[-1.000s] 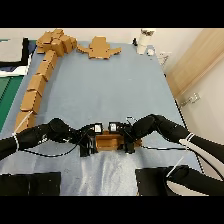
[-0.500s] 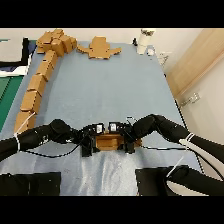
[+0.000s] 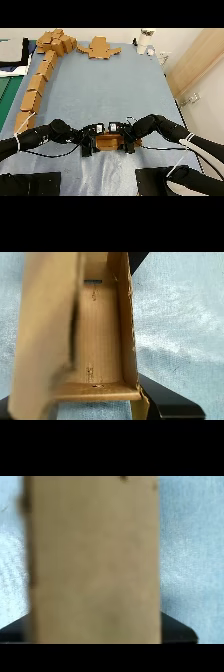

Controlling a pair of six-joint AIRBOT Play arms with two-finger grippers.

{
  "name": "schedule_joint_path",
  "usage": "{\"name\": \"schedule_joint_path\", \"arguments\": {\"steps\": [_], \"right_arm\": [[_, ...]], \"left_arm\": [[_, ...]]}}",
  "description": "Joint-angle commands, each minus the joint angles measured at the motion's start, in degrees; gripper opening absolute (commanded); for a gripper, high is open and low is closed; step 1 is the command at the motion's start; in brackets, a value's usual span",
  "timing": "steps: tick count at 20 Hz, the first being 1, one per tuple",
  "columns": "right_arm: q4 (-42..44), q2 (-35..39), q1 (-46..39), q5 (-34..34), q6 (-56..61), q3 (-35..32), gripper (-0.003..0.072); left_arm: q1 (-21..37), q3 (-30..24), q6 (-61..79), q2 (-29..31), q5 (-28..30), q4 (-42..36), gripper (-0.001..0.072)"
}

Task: Fold the box.

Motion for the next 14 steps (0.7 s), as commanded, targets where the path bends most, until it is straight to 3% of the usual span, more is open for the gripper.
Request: {"name": "schedule_joint_path", "arguments": {"steps": [1,14], "right_arm": [[0.0,-0.02,0.02,0.0,0.02,-0.02,0.0447],[0.28,-0.02,0.02,-0.72,0.04,-0.02,0.0447]], "left_arm": [[-0.04,0.0,-0.04,-0.04,-0.35,-0.02,0.0495],[-0.04,0.0,-0.04,-0.04,-0.35,-0.02,0.0494]]}}
